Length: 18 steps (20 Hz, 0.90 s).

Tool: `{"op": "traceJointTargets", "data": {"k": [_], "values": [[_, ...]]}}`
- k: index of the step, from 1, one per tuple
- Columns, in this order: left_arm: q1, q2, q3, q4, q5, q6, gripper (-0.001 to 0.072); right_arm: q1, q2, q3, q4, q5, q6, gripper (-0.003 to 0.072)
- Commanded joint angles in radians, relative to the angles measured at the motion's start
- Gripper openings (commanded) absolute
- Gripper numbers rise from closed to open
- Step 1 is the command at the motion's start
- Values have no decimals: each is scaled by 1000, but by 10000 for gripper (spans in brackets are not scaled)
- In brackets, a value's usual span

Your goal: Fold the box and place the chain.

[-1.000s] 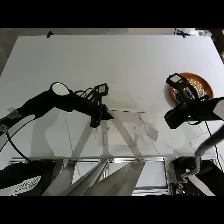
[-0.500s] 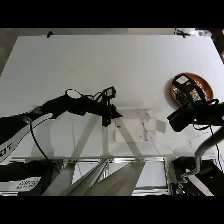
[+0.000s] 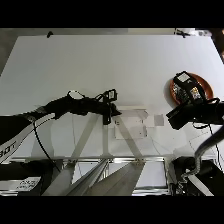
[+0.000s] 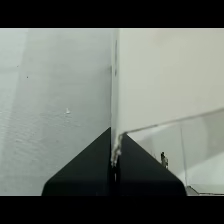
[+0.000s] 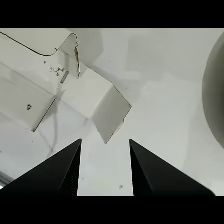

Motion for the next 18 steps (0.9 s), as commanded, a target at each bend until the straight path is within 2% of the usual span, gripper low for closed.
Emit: {"op": "traceJointTargets", "data": {"k": [1, 18], "values": [[-2, -7, 0, 16, 23, 11, 5, 0, 1, 0, 0, -17, 0, 344], [-2, -35, 0, 16, 23, -8, 14, 0, 1, 0, 0, -21, 0, 344]]}}
